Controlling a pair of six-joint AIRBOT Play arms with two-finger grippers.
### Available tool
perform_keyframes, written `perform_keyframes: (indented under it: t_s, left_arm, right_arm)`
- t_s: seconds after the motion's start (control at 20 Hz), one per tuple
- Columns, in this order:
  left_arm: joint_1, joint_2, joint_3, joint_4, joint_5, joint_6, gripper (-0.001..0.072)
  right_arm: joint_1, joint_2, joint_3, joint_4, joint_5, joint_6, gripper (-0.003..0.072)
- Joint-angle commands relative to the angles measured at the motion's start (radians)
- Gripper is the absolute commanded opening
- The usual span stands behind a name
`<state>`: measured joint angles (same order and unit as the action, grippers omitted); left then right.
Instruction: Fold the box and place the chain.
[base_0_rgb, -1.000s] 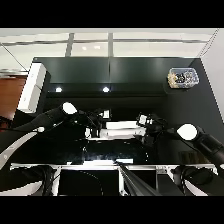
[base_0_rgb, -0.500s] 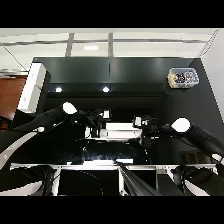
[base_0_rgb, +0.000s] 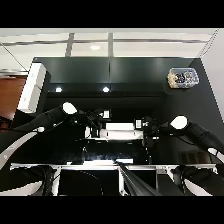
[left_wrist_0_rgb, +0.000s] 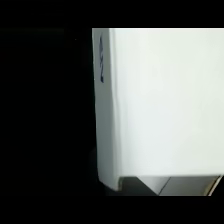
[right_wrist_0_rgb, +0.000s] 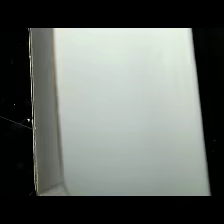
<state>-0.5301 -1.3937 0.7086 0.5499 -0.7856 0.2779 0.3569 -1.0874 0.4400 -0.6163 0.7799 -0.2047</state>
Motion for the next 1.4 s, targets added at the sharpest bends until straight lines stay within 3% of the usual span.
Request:
perform_keyframes:
  t_s: [0.0,0.35,1.2,1.35]
  left_arm:
    - [0.0,0.0,0.0,0.0,0.0,0.002,0.0028]
    - [0.0,0.0,0.0,0.0,0.0,0.002,0.0028]
    - [0.0,0.0,0.0,0.0,0.0,0.001,0.0028]
    - [0.0,0.0,0.0,0.0,0.0,0.001,0.0029]
  right_arm:
    - [-0.011,-0.011,0.001,0.067,0.01,-0.074,0.0716]
    - [0.005,-0.04,-0.01,-0.005,-0.012,-0.092,0.0711]
    - [0.005,-0.056,-0.023,0.018,-0.044,-0.087,0.0709]
    - [0.005,-0.056,-0.023,0.017,-0.044,-0.087,0.0481]
